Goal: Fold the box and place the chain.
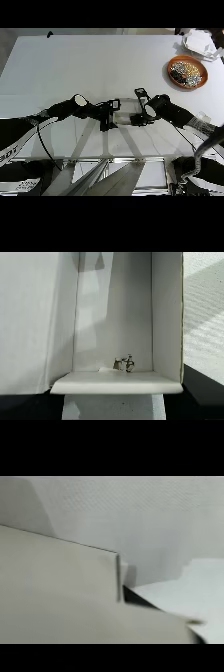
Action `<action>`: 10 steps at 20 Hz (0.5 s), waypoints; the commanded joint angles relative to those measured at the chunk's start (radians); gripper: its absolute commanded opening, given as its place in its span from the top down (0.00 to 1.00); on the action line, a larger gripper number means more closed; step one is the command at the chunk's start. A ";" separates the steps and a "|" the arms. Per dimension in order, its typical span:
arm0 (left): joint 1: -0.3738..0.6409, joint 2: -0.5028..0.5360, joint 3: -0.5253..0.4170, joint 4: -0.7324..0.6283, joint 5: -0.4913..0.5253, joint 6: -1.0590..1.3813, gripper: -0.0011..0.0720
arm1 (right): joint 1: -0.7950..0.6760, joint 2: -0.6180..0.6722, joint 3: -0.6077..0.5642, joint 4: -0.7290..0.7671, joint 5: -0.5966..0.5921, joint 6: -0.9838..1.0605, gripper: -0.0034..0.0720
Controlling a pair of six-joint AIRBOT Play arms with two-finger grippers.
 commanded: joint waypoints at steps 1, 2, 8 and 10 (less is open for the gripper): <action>-0.001 0.001 0.000 0.000 0.000 0.000 0.42 | 0.001 0.015 0.000 0.016 -0.014 0.006 0.41; -0.001 0.001 0.000 0.000 0.000 0.000 0.42 | 0.001 0.029 0.000 0.016 -0.010 0.005 0.41; -0.001 0.001 0.000 0.000 -0.001 0.000 0.42 | -0.002 0.177 0.000 0.010 0.017 -0.078 0.41; -0.001 0.001 0.000 0.000 0.000 0.000 0.42 | -0.002 0.226 0.002 0.006 0.045 -0.106 0.41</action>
